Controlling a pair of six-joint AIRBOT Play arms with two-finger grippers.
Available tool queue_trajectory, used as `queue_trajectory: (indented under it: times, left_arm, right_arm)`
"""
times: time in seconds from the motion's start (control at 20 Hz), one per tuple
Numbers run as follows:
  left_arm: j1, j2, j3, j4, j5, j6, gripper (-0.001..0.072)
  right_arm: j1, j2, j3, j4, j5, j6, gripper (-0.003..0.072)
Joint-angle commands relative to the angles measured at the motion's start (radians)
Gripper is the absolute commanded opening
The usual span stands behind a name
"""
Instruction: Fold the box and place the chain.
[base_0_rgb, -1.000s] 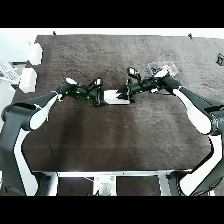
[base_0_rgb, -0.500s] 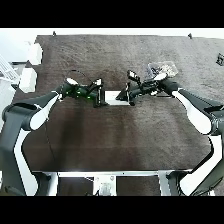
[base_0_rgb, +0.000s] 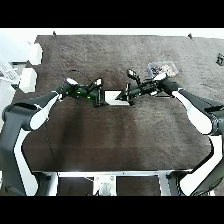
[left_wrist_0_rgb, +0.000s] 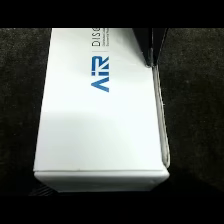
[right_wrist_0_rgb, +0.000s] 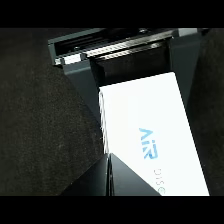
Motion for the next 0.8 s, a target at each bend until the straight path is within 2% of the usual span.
queue_trajectory:
  times: [0.0, 0.15, 0.35, 0.6, 0.75]
  left_arm:
    - [0.001, 0.001, 0.001, 0.002, -0.002, 0.002, 0.0527]
    - [0.001, 0.001, 0.001, 0.002, -0.002, 0.002, 0.0527]
    - [0.001, 0.001, 0.001, 0.002, -0.002, 0.002, 0.0527]
    - [0.001, 0.001, 0.001, 0.002, -0.002, 0.002, 0.0527]
    - [0.001, 0.001, 0.001, 0.002, -0.002, 0.002, 0.0527]
  right_arm:
    - [-0.003, 0.014, 0.002, 0.026, 0.000, 0.050, 0.0010]
    - [-0.011, 0.080, 0.003, 0.159, 0.022, -0.005, 0.0009]
    - [-0.033, 0.130, 0.002, 0.165, 0.023, 0.020, 0.0010]
    - [-0.051, 0.129, -0.019, 0.040, 0.014, 0.123, 0.0009]
    - [-0.050, 0.128, -0.051, -0.052, -0.037, 0.153, 0.0009]
